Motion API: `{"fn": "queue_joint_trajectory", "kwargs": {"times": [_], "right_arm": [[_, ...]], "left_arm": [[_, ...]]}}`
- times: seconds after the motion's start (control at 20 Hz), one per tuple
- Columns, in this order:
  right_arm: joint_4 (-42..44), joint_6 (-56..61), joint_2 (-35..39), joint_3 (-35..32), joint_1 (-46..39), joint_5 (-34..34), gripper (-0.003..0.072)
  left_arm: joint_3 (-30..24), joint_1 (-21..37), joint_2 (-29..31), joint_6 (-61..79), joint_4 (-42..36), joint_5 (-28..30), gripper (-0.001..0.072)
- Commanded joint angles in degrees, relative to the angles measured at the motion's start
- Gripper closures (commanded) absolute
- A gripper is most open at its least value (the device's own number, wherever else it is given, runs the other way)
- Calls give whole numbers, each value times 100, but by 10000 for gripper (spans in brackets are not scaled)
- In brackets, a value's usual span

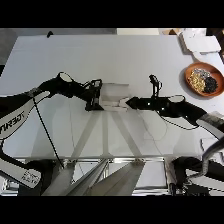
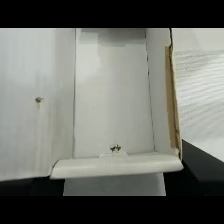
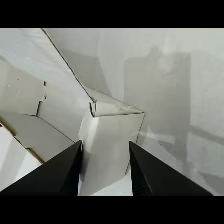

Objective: Fold the box and place the chain.

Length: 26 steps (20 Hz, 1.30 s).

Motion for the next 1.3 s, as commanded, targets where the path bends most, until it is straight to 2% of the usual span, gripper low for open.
{"fn": "queue_joint_trajectory", "kwargs": {"times": [0.0,0.1,0.15,0.3,0.4,0.6,0.8,0.9,1.0,1.15,1.25], "right_arm": [[61,105,61,7,4,201,381],[33,101,92,9,7,168,170],[-24,103,92,9,7,146,142],[-422,367,98,13,92,46,141],[-1097,966,103,101,330,-210,141],[-3383,3150,103,601,837,-761,150],[-5987,5639,103,1200,1224,-542,161],[-6909,6378,101,1414,1379,-326,174],[-7392,6765,42,1613,1521,28,189],[-7510,7040,-188,1867,1714,507,189],[-7796,7552,-293,1967,1886,544,189]], "left_arm": [[2,4,4,9,9,-17,435],[2,4,4,9,9,-17,435],[2,4,4,9,9,-17,435],[2,4,4,9,9,-17,435],[2,4,4,9,9,-17,435],[2,4,4,9,9,-17,435],[2,4,4,9,9,-17,435],[2,4,4,9,9,-17,435],[2,4,4,9,9,-17,435],[2,4,4,9,9,-17,435],[2,4,4,9,9,-17,435]]}}
